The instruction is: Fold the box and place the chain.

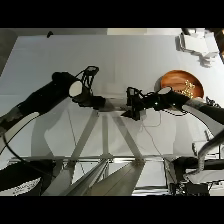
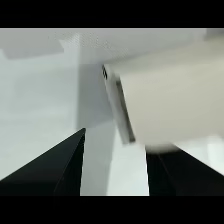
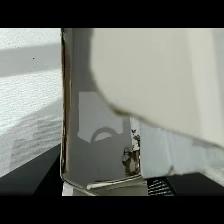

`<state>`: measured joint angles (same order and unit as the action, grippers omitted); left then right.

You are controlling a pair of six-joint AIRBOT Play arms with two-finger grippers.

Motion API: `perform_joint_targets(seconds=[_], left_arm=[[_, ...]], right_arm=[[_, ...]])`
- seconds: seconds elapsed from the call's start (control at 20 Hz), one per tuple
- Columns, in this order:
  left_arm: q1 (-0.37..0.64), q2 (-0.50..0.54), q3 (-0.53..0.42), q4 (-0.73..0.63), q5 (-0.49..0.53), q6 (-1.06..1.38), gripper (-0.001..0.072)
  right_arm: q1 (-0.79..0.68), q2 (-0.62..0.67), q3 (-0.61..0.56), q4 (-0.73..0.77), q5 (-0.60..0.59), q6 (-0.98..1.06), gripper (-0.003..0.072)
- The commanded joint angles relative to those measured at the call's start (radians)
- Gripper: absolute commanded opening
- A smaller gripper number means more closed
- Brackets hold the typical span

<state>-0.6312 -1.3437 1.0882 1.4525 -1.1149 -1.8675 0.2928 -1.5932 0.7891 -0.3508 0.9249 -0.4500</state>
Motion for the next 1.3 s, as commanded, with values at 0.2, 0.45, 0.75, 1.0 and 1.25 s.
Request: perform_joint_targets(seconds=[0.2,0.45,0.75,1.0,1.25], left_arm=[[0.211,0.040,0.000,-0.371,-0.051,0.864,0.0418],[0.371,-0.039,-0.007,-0.547,-0.084,1.538,0.0532],[0.450,-0.174,-0.062,-0.718,-0.088,1.902,0.0698],[0.482,-0.262,-0.073,-0.836,-0.148,2.248,0.0697],[0.481,-0.286,-0.074,-0.835,-0.166,2.279,0.0696]], right_arm=[[0.000,0.000,0.000,0.000,0.000,0.000,0.0395],[0.000,0.000,0.000,0.000,0.000,0.000,0.0395],[0.000,0.000,0.000,0.000,0.000,0.000,0.0395],[0.000,0.000,0.000,0.000,0.000,0.000,0.0395],[0.000,0.000,0.000,0.000,0.000,0.000,0.0395]])
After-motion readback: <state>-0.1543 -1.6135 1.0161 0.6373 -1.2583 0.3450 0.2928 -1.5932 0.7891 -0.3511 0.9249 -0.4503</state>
